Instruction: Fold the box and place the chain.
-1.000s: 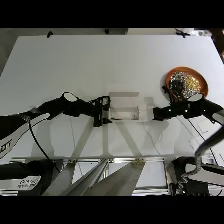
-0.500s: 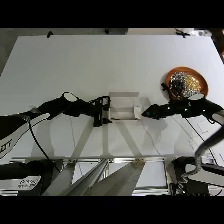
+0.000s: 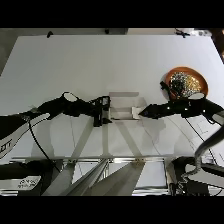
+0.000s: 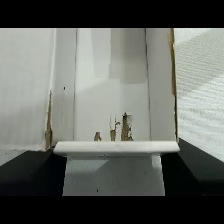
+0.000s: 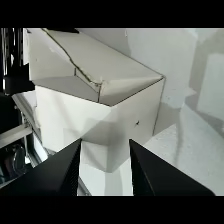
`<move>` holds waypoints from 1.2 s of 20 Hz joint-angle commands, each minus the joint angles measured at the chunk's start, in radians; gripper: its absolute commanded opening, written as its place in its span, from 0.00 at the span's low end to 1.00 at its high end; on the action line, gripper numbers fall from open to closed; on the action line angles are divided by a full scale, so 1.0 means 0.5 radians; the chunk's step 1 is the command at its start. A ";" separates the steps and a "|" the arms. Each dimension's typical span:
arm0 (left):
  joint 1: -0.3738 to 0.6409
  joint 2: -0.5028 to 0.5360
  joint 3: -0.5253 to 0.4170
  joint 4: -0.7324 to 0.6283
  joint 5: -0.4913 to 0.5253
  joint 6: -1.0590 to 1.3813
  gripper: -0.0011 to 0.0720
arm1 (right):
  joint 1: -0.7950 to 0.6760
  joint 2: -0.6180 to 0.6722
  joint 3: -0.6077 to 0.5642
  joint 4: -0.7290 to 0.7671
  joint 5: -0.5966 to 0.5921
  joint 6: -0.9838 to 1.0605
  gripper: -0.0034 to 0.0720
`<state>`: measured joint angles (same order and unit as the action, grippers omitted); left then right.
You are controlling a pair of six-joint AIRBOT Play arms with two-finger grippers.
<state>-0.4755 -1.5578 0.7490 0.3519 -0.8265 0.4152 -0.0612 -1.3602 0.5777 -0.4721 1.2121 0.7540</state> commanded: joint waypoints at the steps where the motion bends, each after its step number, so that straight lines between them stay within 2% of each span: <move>1: 0.001 0.002 -0.001 0.001 0.000 0.001 0.39 | 0.137 0.002 0.002 0.005 -0.114 -0.008 0.49; 6: 0.001 0.002 -0.001 0.001 0.000 0.001 0.39 | 0.247 0.040 0.011 0.018 -0.272 0.060 0.49; 12: 0.001 0.002 -0.001 0.001 0.000 0.001 0.39 | 0.328 0.061 0.052 -0.034 -0.297 0.183 0.49; 15: 0.001 0.002 -0.001 0.001 0.000 0.001 0.39 | 0.464 0.061 0.107 -0.251 -0.418 0.371 0.49; 19: 0.001 0.002 -0.001 0.001 0.000 0.001 0.39 | 0.584 0.061 0.228 -0.590 -0.460 0.713 0.49; 24: 0.001 0.002 -0.001 0.001 0.000 0.001 0.39 | 0.700 0.061 0.322 -0.773 -0.494 0.963 0.49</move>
<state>-0.4744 -1.5562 0.7490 0.3531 -0.8261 0.4156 0.2550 -1.3289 0.7113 -0.7712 0.9920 1.1366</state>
